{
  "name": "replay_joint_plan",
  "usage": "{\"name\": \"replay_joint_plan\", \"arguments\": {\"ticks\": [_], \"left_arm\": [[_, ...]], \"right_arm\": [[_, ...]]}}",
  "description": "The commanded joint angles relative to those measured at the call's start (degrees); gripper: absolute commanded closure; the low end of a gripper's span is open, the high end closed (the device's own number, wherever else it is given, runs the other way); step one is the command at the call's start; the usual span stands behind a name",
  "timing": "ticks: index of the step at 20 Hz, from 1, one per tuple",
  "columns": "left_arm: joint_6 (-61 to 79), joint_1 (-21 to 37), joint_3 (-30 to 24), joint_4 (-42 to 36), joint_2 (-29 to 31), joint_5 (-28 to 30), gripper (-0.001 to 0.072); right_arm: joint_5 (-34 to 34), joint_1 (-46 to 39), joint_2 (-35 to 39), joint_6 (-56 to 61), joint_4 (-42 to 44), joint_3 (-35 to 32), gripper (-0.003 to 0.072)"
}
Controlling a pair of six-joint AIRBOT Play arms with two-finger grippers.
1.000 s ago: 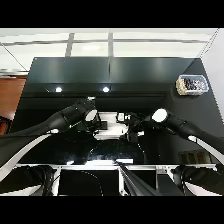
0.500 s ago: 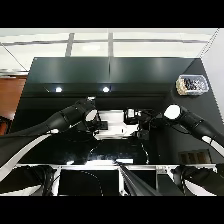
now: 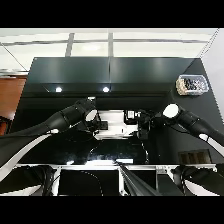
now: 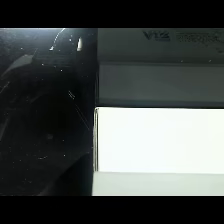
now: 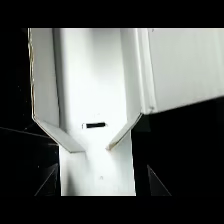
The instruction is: Fold the box and place the chain.
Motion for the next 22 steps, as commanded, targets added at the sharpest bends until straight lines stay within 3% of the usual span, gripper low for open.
{"name": "replay_joint_plan", "arguments": {"ticks": [1,3,7,8,9,10,14,22], "left_arm": [[-0.02,0.02,0.04,0.00,-0.02,0.13,0.0681],[-0.02,0.02,0.04,-0.02,-0.02,0.13,0.0681],[-0.02,0.02,0.04,-0.02,-0.02,0.11,0.0681],[-0.02,0.02,0.04,-0.02,-0.02,0.11,0.0681],[-0.02,0.02,0.04,-0.02,-0.02,0.11,0.0681],[-0.02,0.02,0.04,-0.02,-0.02,0.11,0.0681],[-0.02,0.02,0.04,-0.04,-0.02,0.11,0.0681],[-0.04,0.02,0.04,-0.09,-0.02,0.15,0.0682]], "right_arm": [[-0.09,0.04,-0.96,-6.23,6.47,-0.02,0.0081],[0.00,0.92,-1.18,-6.86,7.13,-0.02,0.0173],[-1.11,3.58,-2.49,-6.32,7.02,-0.02,0.0221],[-1.31,3.89,-2.60,-5.84,6.86,-0.02,0.0285],[-1.36,4.02,-2.60,-5.07,6.56,-0.02,0.0463],[-1.33,4.02,-2.60,-4.17,5.70,-0.02,0.0554],[-2.01,4.83,-2.78,-1.09,5.84,-0.02,0.0555],[-11.28,11.15,-4.13,1.46,9.84,-0.02,0.0554]]}}
